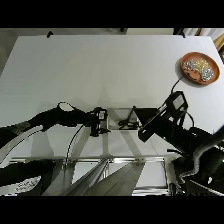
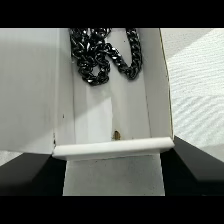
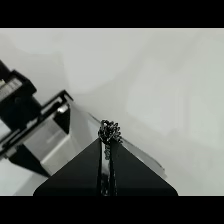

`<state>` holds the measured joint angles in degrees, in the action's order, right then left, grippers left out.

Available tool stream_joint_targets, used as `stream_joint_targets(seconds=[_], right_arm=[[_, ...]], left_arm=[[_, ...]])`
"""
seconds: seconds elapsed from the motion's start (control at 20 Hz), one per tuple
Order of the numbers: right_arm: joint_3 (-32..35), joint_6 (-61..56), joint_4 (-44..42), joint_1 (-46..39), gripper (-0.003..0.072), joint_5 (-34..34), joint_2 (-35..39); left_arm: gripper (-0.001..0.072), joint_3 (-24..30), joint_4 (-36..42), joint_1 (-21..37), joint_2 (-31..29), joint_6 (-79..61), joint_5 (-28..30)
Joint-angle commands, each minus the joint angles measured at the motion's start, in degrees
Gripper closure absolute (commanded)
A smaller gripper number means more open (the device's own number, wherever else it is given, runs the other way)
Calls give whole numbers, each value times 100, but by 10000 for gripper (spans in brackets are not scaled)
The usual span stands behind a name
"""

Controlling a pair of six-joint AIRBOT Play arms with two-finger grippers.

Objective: Fold the box and place the chain.

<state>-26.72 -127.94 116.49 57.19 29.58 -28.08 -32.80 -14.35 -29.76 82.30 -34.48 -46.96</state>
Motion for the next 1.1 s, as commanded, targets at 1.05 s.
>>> stream_joint_targets(seconds=[1.05], right_arm=[[-1228, 3254, -1998, -2511, 528, 3102, -688]], left_arm=[[497, 2, 0, 2, -2, -2, 2]])
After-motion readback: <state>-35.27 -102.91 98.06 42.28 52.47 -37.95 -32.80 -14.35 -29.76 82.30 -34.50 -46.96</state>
